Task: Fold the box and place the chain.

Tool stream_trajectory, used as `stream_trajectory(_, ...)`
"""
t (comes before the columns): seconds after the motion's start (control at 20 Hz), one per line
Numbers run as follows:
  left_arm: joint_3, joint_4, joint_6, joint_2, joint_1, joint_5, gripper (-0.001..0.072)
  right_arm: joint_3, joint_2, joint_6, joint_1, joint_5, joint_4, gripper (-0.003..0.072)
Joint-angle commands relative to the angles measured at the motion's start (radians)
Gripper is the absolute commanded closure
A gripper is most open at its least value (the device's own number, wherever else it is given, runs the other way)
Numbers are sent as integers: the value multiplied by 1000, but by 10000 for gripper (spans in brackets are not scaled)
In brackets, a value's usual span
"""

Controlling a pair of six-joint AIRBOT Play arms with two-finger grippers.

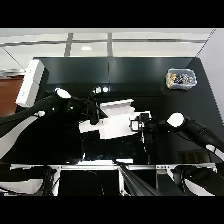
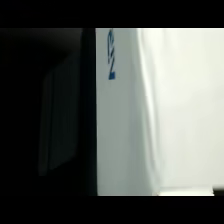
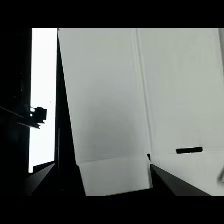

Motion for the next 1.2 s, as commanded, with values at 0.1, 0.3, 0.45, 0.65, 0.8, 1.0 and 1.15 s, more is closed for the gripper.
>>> stream_trajectory(0.1, 2, 13, 32, 6, -5, 32, 691, -1, -1, -6, 0, -31, -90, 5)
stream_trajectory(0.3, 3, 26, 32, 6, -12, 32, 691, -1, -13, -11, 0, -87, -82, 5)
stream_trajectory(0.45, 4, 27, 32, 6, -12, 31, 690, -1, -40, -33, 0, -97, -40, 5)
stream_trajectory(0.65, 4, 27, 31, 6, -12, 31, 690, -1, -53, -133, 0, -113, 116, 5)
stream_trajectory(0.8, 4, 27, 31, 6, -12, 31, 690, 0, -53, -132, -1, -169, 130, 5)
stream_trajectory(1.0, 4, 27, 30, 6, -12, 31, 689, 0, -45, -131, -1, -175, 159, 5)
stream_trajectory(1.15, 4, 27, 30, 6, -12, 31, 689, 0, -18, -111, -1, -175, 163, 5)
